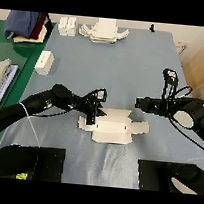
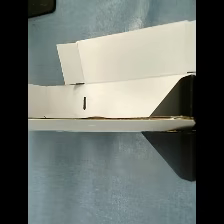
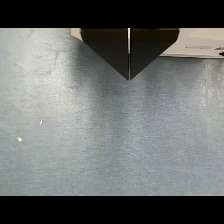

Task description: Fold the box.

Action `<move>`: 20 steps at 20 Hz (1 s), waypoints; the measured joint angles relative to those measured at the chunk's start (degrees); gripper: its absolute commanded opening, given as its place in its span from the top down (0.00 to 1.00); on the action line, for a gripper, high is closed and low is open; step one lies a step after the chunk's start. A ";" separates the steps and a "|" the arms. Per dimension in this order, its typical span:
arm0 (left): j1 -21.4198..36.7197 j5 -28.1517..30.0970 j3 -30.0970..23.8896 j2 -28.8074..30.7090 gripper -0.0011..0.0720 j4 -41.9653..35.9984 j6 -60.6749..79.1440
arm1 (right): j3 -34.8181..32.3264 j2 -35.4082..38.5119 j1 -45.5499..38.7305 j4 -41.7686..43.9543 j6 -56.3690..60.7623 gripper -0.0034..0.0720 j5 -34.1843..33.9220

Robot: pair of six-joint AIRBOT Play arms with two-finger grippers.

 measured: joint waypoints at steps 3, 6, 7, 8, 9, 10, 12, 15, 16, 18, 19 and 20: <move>-1.09 1.11 -0.02 0.31 0.97 1.29 -0.76 | 0.00 0.00 0.00 0.00 -0.13 0.95 0.00; -1.70 3.63 -0.02 2.36 0.97 2.25 -1.40 | 0.00 0.00 0.00 0.00 -0.31 0.95 -0.02; -1.77 4.26 -0.07 3.21 0.97 2.40 -1.51 | 0.00 0.00 0.00 -0.02 -0.31 0.95 -0.02; -1.84 4.83 -0.17 3.98 0.97 2.56 -1.57 | 0.00 0.00 0.00 0.00 -0.35 0.95 -0.02; -1.97 5.44 -0.44 4.50 0.97 2.71 -1.68 | 0.00 0.00 0.00 0.00 -0.50 0.95 -0.02; -2.08 5.66 -0.92 4.96 0.97 2.89 -1.73 | 0.00 0.00 0.00 0.00 -0.52 0.95 -0.02; -2.38 6.27 -2.25 5.44 0.97 2.73 -1.79 | 0.00 0.00 0.00 -0.02 -0.55 0.95 -0.04; -3.26 6.95 -4.13 5.79 0.97 2.03 -1.70 | 0.00 0.00 0.02 0.00 -0.55 0.95 -0.07; -3.67 7.17 -4.48 5.86 0.97 1.70 -1.49 | 0.00 0.00 0.02 0.00 -0.57 0.95 -0.07; -4.44 7.21 -4.96 5.92 0.97 1.27 -0.98 | 0.00 0.00 0.02 0.15 -0.57 0.95 -0.09; -4.63 7.17 -5.14 5.97 0.97 1.16 -0.81 | 0.00 0.00 0.02 0.20 -0.57 0.95 -0.09; -4.76 7.21 -5.25 5.97 0.97 1.05 -0.63 | 0.00 0.00 0.02 0.20 -0.59 0.95 -0.09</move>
